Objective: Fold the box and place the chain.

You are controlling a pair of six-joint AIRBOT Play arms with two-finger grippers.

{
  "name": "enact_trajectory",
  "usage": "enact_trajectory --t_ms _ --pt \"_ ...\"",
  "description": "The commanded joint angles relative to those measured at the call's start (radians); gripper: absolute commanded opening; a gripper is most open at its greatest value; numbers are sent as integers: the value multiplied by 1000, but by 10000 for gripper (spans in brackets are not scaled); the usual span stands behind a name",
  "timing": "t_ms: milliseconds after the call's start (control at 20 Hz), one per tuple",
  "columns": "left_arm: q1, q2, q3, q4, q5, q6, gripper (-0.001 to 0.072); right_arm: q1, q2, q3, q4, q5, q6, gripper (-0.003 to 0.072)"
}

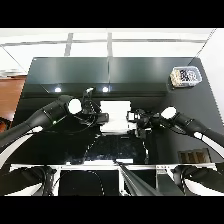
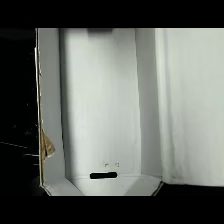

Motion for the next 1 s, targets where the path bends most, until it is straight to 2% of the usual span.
enact_trajectory --t_ms 0,150,300,450,650,950 --pt "-10 -2 1 59 0 -56 269 1 -1 0 0 0 1 164" --pt "-31 -18 11 82 -16 -87 269 1 -1 0 0 0 1 164" --pt "-56 -91 78 125 -99 -92 269 1 -1 0 0 0 1 164" --pt "-88 -145 144 193 -121 -169 269 1 -1 0 0 0 0 164" --pt "-110 -161 194 299 -206 -299 268 1 -1 0 0 0 0 164" --pt "-143 -167 193 317 -190 -395 269 1 -1 0 0 0 0 164"
